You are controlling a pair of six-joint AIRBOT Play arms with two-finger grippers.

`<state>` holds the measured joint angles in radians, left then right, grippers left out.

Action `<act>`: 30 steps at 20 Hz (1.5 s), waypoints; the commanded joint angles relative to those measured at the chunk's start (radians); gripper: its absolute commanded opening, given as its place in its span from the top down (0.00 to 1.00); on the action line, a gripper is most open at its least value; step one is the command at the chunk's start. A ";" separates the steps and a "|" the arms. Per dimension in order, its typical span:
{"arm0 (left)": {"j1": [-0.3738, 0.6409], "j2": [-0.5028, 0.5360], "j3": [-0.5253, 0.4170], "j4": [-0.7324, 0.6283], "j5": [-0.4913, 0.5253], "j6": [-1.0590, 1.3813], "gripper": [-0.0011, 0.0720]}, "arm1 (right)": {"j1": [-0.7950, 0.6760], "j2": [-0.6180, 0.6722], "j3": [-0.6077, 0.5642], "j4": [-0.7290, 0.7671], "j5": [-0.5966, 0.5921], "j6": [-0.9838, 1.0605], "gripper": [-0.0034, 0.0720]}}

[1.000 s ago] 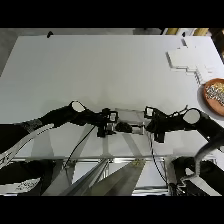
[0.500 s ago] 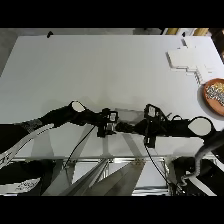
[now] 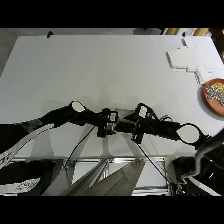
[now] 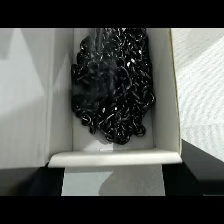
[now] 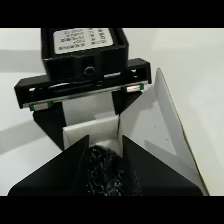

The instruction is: Fold the box and place the chain.

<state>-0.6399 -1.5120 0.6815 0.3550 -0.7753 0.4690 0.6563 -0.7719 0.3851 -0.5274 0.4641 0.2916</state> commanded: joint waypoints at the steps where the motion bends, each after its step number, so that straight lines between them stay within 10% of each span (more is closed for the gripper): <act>1: 0.000 0.001 0.001 0.000 0.000 0.000 0.44 | -0.003 -0.009 0.036 -0.067 0.009 0.008 0.64; 12: 0.000 0.001 0.001 0.000 0.000 0.000 0.44 | -0.532 0.100 0.165 -0.576 0.558 -0.006 0.64; 30: 0.000 0.001 0.001 0.000 0.000 0.000 0.44 | -0.462 -0.190 -0.103 -0.276 0.260 -0.563 0.55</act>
<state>-0.6399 -1.5120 0.6815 0.3546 -0.7753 0.4686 0.1673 -0.8959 0.2874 -0.8307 0.7719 -0.2394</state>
